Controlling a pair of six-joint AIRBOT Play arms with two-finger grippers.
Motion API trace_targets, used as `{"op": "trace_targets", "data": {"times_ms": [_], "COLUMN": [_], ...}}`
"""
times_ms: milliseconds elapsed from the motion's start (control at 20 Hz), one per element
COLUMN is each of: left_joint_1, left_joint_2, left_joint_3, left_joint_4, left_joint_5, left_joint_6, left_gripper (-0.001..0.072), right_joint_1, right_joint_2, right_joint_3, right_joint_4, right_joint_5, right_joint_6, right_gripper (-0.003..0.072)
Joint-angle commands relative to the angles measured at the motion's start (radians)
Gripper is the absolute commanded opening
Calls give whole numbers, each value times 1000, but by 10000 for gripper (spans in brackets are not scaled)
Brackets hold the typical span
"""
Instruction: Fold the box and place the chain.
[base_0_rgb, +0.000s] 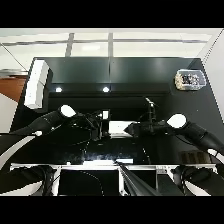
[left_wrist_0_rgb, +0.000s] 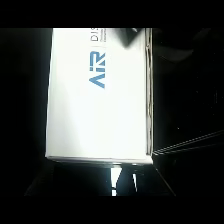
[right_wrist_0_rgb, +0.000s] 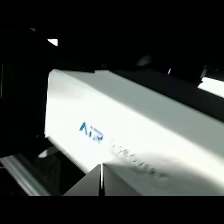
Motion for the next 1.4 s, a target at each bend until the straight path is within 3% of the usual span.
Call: {"op": "trace_targets", "data": {"times_ms": [0,250,300,350,400,650,850,1000,1350], "left_joint_1": [0,0,0,0,1,22,26,-40,-203], "left_joint_2": [0,1,7,22,41,199,272,225,-48], "left_joint_3": [0,0,0,0,0,0,33,110,335], "left_joint_4": [1,1,6,22,36,238,255,255,285], "left_joint_5": [-1,-1,-1,-1,0,-26,-124,-121,-94], "left_joint_6": [1,0,0,0,-9,-314,-538,-581,-569], "left_gripper": [351,358,442,648,720,720,720,719,717], "right_joint_1": [-43,-261,-306,-345,-382,-481,-487,-487,-487], "right_joint_2": [61,177,195,208,219,229,229,229,229], "right_joint_3": [41,64,64,64,64,64,64,64,63], "right_joint_4": [32,18,9,7,8,8,8,7,5], "right_joint_5": [95,156,179,202,226,278,253,232,228], "right_joint_6": [-9,-10,-10,-13,-19,-58,-97,-125,-155], "right_gripper": [40,40,40,40,40,41,40,40,40]}}
